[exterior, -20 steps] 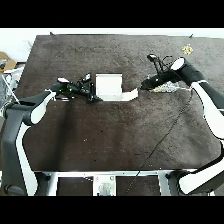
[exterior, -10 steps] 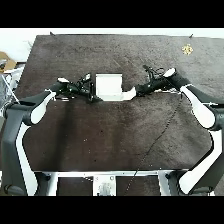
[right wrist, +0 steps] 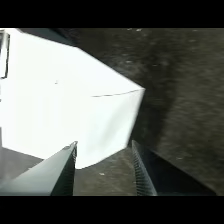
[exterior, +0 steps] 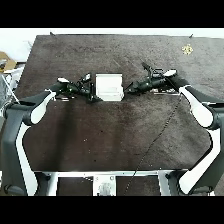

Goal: Fold the box and place the chain.

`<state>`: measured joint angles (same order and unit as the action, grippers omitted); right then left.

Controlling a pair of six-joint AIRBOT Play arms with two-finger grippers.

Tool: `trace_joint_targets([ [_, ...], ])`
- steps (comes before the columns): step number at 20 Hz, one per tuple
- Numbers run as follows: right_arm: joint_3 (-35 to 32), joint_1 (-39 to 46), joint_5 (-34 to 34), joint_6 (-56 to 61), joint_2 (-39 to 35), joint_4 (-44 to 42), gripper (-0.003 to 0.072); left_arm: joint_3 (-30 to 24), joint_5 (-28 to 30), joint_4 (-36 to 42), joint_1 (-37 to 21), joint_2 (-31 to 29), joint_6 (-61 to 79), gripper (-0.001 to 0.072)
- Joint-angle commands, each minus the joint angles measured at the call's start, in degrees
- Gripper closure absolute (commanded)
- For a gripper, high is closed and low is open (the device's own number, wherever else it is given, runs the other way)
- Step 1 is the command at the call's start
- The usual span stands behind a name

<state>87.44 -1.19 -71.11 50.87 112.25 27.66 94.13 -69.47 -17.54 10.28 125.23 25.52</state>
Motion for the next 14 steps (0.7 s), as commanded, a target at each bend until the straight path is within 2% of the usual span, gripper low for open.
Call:
trace_joint_targets([
  [1,0.1,-0.9,-1.7,-1.2,0.0,-2.2,0.0289,0.0,0.0,0.0,0.0,0.0,0.0,0.0297],
  [2,0.1,-1.4,-1.3,-1.0,0.0,-2.2,0.0248,0.0,0.0,0.0,0.0,0.0,0.0,0.0297],
  [3,0.1,-2.1,-0.6,-0.5,0.0,-1.9,0.0167,0.0,0.0,0.0,0.0,0.0,0.0,0.0297],
  [7,3.3,-5.2,3.1,6.0,0.0,8.4,0.0172,0.0,0.0,0.0,0.0,0.0,0.0,0.0297],
  [14,8.5,-9.8,6.3,15.9,0.0,19.5,0.0173,0.0,0.0,0.0,0.0,0.0,0.0,0.0297],
])
